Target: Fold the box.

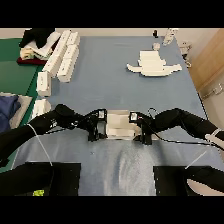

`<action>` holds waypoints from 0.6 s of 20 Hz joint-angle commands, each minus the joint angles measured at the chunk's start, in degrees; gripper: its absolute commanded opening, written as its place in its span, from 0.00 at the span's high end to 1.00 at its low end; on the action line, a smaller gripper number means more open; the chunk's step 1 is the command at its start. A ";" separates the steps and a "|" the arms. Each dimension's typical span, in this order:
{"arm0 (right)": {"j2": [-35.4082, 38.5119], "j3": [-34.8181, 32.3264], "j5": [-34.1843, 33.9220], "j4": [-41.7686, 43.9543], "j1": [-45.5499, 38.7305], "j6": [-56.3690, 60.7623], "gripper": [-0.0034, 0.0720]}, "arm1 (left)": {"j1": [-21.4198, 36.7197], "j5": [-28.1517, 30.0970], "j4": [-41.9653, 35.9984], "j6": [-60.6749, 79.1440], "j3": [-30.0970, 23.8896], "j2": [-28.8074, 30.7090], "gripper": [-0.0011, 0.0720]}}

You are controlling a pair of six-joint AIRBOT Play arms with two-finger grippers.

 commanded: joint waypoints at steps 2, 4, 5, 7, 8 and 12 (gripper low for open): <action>-0.04 -0.02 0.00 0.00 -0.02 0.00 0.27 | -0.98 0.72 -1.31 1.68 0.07 -1.68 0.04; -0.04 -0.02 0.02 0.00 -0.02 0.00 0.27 | -1.86 1.29 -0.44 1.42 0.04 -2.29 0.04; -0.04 -0.02 0.00 0.00 -0.02 0.00 0.27 | -2.32 1.64 -0.17 1.27 0.09 -2.69 0.04; -0.04 -0.02 0.02 0.00 -0.02 0.00 0.27 | -3.15 2.64 0.44 0.83 0.20 -2.75 0.04; -0.04 -0.02 0.02 0.00 -0.02 0.00 0.27 | -3.50 3.15 0.48 0.74 0.17 -2.75 0.04; -0.04 -0.02 0.00 0.00 -0.02 0.00 0.27 | -5.18 4.57 1.70 -0.81 0.22 -2.86 0.04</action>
